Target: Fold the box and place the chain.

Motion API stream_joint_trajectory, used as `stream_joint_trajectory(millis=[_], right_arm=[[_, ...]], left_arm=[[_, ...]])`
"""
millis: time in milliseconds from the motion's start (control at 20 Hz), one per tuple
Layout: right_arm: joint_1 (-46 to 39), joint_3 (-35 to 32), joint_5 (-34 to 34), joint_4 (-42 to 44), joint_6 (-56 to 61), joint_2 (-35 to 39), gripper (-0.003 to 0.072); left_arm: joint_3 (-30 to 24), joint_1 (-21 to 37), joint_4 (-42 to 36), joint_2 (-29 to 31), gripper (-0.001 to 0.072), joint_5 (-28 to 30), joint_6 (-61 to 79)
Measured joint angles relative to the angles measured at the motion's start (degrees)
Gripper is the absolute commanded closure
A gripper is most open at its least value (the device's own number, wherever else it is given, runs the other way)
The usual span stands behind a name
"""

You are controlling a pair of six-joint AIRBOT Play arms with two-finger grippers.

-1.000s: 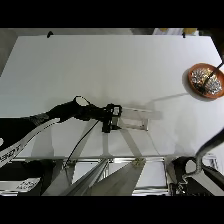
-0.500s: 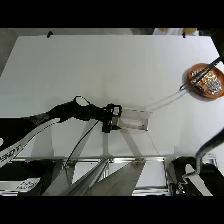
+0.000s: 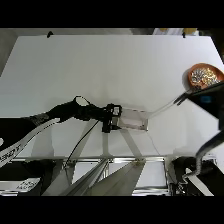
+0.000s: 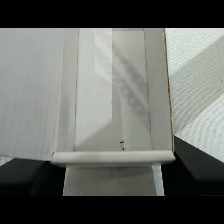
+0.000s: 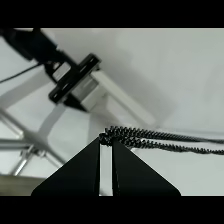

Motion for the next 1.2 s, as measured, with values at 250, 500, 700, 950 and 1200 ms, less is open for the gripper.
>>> stream_joint_trajectory(millis=[250,500,700,950,1200], right_arm=[[10.9,-15.0,-10.3,-0.9,1.1,0.8,0.0670],[20.0,-26.7,-22.6,-4.3,3.3,-0.5,0.0669],[23.5,-32.3,-31.8,-5.2,4.3,-4.4,0.0669],[24.5,-34.8,-39.0,-6.8,5.4,-12.0,0.0485],[24.7,-34.1,-39.8,-7.5,6.0,-14.8,0.0444]], left_arm=[[0.0,0.0,0.0,0.0,0.0695,0.0,0.0],[0.0,0.0,0.0,0.0,0.0695,0.0,0.0],[0.0,0.0,0.0,0.0,0.0695,0.0,0.0],[0.0,0.0,0.0,0.0,0.0695,0.0,0.0],[0.0,0.0,0.0,0.0,0.0695,0.0,0.0]])
